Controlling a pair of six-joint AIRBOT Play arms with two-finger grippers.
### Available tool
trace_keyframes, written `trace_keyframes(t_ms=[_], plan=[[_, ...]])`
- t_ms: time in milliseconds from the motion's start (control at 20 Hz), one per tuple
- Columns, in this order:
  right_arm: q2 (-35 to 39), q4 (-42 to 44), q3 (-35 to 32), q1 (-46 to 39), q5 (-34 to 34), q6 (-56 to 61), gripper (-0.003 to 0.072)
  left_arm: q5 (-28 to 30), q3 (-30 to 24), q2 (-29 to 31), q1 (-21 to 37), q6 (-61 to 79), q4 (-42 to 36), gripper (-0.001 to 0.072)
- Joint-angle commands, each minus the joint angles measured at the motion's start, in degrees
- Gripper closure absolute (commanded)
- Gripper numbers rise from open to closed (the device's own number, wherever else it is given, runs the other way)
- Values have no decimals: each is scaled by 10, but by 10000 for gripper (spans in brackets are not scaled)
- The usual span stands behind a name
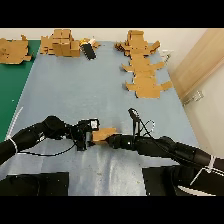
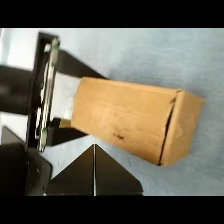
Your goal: Fold the box.
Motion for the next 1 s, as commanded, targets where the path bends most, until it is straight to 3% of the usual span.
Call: trace_keyframes(t_ms=[0,950], plan=[[-23,24,-7,1,61,52,689,0,0,0,0,0,0,279],[-46,20,-7,15,59,52,689,0,0,0,0,0,0,279]])
